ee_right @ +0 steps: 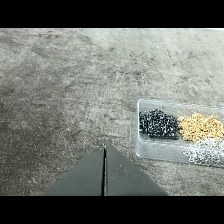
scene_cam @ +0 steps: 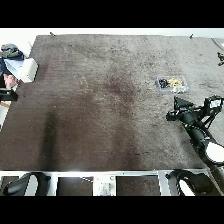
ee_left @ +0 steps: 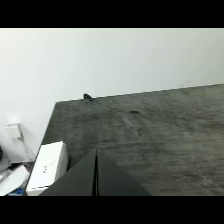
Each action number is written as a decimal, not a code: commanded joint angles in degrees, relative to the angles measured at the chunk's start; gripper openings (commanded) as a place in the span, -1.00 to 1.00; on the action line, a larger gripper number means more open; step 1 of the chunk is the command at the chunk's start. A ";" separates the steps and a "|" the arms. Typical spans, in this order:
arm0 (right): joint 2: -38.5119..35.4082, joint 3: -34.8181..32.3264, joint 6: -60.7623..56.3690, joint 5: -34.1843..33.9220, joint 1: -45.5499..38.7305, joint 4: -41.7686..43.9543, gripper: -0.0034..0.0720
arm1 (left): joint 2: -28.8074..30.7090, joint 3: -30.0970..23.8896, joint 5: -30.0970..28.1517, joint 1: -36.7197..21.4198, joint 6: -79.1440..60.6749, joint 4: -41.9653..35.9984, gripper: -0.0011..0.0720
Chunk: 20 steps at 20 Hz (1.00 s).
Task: Fold the box and place the chain.
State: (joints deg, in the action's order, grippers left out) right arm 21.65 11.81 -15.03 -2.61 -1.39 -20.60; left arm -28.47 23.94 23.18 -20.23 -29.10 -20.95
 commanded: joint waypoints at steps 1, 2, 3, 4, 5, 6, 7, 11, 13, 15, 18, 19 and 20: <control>-0.07 -0.02 0.00 -0.02 0.02 0.02 -0.94 | 3.26 -1.22 -8.39 8.74 0.42 -0.66 -0.95; -0.07 -0.02 0.00 0.00 0.02 0.02 -0.94 | 3.85 -1.22 -9.73 11.65 0.61 -0.66 -0.95; -0.07 -0.02 0.00 0.00 0.02 0.02 -0.94 | 4.17 -1.22 -10.14 14.14 0.63 -0.74 -0.95; -0.07 -0.02 0.02 0.00 0.02 0.02 -0.94 | 4.76 -1.22 -10.14 15.85 0.85 -0.96 -0.95; -0.07 -0.02 0.00 0.00 0.02 0.02 -0.94 | 5.33 -1.22 -10.16 17.44 1.77 -0.96 -0.95; -0.07 -0.02 0.00 0.00 0.02 0.02 -0.94 | 5.81 -1.51 -10.16 18.69 1.86 -0.92 -0.96; -0.07 -0.02 0.00 0.00 0.02 0.00 -0.94 | 7.34 -2.05 -10.14 19.50 1.79 -0.92 -0.95; -0.07 -0.02 0.02 0.00 0.02 0.00 -0.94 | 12.63 -5.70 -16.50 20.31 1.62 -0.66 -0.95; -0.07 -0.02 0.00 0.00 0.02 0.02 -0.94 | 12.81 -6.49 -19.45 20.31 1.75 -0.68 -0.94; -0.07 -0.02 0.00 0.00 0.02 0.02 -0.94 | 12.81 -6.60 -19.76 20.31 1.88 -0.70 -0.94; -0.07 -0.02 0.00 0.00 0.02 0.02 -0.94 | 12.79 -6.60 -19.76 20.31 1.86 -0.68 -0.94; -0.07 -0.02 0.00 0.00 0.02 0.02 -0.94 | 12.79 -6.58 -19.76 20.31 1.86 -0.68 -0.94; -0.07 -0.02 0.00 0.00 0.02 0.02 -0.94 | 12.79 -6.58 -19.69 20.31 1.86 -0.68 -0.94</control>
